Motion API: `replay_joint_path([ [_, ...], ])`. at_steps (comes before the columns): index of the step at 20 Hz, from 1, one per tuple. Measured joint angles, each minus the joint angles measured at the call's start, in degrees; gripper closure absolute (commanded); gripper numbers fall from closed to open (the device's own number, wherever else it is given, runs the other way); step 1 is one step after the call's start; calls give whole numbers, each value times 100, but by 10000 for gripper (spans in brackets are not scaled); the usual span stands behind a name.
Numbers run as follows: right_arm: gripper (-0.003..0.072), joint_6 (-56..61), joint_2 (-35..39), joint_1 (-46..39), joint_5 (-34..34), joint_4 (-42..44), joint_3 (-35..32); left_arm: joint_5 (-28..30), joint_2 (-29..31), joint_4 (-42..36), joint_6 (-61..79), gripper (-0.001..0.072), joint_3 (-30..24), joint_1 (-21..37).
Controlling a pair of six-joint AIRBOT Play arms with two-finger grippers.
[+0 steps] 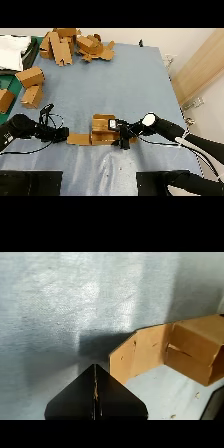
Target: Fold the box.
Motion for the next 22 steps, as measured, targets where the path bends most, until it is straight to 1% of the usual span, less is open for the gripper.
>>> replay_joint_path([
  [9,312,0,0,0,0,2,0,168,-385,-999,608,695,-146,-24],
  [12,312,0,0,0,0,0,0,247,-603,-1305,756,695,-195,-254],
  [17,312,-2,0,0,0,2,0,621,-787,-1821,1027,695,-160,-824],
  [20,312,-2,0,0,0,2,-2,638,-802,-2197,1115,696,-61,-973],
  [22,312,-2,0,0,0,2,0,625,-748,-2302,1132,696,35,-1014],
])
